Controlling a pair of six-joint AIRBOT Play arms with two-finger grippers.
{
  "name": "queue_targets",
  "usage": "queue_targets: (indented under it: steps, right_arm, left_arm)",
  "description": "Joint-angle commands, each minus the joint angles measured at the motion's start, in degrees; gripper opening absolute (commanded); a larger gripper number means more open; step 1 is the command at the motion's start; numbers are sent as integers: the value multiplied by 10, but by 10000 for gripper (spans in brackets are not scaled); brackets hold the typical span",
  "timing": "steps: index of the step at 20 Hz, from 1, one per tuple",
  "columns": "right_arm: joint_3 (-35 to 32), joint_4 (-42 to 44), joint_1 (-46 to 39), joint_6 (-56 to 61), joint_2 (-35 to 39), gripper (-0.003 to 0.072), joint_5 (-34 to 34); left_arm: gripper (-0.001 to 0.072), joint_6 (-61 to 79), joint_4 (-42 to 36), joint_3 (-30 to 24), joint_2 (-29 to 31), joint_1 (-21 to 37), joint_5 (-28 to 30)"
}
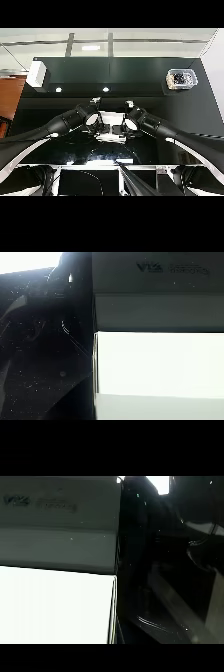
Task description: Fold the box and place the chain.
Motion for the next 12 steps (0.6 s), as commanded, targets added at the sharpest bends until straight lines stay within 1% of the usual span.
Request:
queue_targets:
  steps: [1,2,8,12]
  right_arm:
    - [0,-9,-1,2,-2,116,-3]
    - [0,-8,-1,2,-2,15,-3]
    - [0,2,1,0,-2,12,-16]
    - [0,9,1,-22,-1,15,-17]
  left_arm:
    - [29,0,0,0,0,0,0]
    - [30,0,0,0,0,0,0]
    - [30,0,0,0,0,0,0]
    - [30,0,0,0,0,0,0]
